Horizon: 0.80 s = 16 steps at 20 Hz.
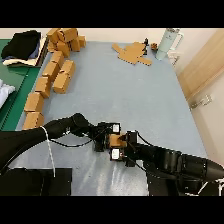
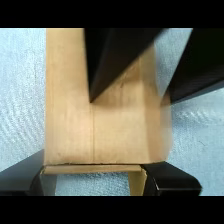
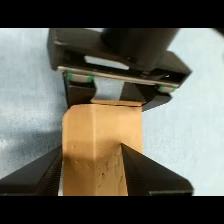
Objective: Fold the box.
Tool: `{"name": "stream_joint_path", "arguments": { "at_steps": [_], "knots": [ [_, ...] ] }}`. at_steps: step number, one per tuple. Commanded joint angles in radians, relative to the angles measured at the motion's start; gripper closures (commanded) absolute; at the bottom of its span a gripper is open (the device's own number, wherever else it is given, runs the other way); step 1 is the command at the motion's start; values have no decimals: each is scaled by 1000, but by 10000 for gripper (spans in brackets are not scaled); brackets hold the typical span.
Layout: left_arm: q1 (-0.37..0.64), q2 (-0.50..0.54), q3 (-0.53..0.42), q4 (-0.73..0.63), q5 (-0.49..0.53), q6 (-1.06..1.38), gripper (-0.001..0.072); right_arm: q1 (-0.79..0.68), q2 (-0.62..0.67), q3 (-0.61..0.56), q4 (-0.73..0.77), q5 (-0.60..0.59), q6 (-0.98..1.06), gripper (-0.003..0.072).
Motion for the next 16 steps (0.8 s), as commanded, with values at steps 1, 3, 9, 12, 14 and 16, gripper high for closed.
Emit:
{"name": "stream_joint_path", "arguments": {
  "at_steps": [1,3,9,12,14,16],
  "knots": [
    [1,0,1,0,0,0,397,37,-18,0,-136,-26,132,142],
    [1,0,1,0,1,0,397,37,-18,1,-189,-26,156,188],
    [1,0,1,0,1,0,397,48,0,3,-156,-2,156,148],
    [1,0,1,0,1,0,397,75,41,3,-85,25,156,15],
    [1,0,1,0,1,0,397,105,79,3,-43,34,157,16],
    [1,0,1,0,1,0,397,110,117,3,-8,34,157,20]
  ]
}}
